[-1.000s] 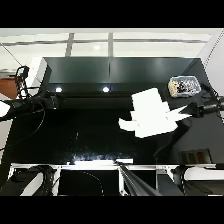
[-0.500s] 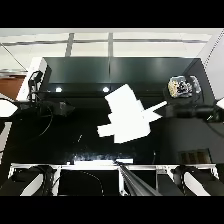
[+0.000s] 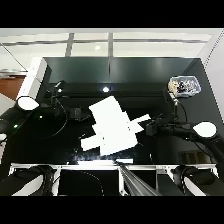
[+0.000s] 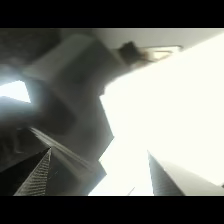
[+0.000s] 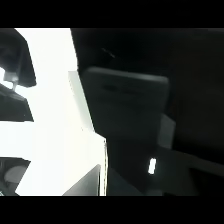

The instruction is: Fold the box and place the chain.

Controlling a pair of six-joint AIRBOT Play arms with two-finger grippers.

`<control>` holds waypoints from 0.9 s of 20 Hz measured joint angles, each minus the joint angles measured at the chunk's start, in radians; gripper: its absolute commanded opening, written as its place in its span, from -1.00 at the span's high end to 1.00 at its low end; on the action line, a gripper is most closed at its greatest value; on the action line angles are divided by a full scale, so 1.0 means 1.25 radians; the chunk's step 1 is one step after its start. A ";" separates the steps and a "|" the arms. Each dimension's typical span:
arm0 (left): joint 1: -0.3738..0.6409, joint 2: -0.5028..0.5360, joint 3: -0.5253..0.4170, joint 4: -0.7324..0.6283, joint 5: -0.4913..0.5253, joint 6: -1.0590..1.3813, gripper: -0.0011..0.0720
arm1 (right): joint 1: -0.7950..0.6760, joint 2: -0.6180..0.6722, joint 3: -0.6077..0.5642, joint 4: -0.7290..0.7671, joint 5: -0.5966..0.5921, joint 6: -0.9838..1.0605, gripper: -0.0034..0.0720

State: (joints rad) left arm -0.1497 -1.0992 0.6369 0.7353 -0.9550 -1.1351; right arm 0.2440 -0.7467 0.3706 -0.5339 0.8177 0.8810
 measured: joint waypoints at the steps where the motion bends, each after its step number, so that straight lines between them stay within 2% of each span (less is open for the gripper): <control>1: 0.000 -0.027 -0.001 -0.035 -0.013 0.038 -0.93 | 0.015 0.002 -0.003 0.002 -0.013 0.004 0.81; 5: -0.002 -0.128 -0.002 -0.161 -0.079 0.193 -0.93 | 0.044 0.005 -0.008 0.005 -0.042 0.016 0.81; 11: -0.006 -0.242 -0.002 -0.230 -0.149 0.318 -0.93 | 0.053 0.006 -0.009 0.006 -0.053 0.022 0.81; 15: -0.016 -0.303 -0.002 -0.335 -0.226 0.485 -0.93 | 0.054 0.006 -0.009 0.006 -0.056 0.022 0.81; 17: -0.022 -0.325 -0.002 -0.336 -0.255 0.541 -0.80 | 0.054 0.006 -0.009 0.006 -0.057 0.022 0.81; 18: -0.024 -0.334 -0.002 -0.325 -0.266 0.558 -0.66 | 0.054 0.006 -0.009 0.007 -0.056 0.022 0.81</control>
State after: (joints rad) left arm -0.1799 -1.5162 0.6342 0.3290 -1.2873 -0.4374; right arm 0.3119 -0.7395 0.3595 -0.5255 0.7475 0.9089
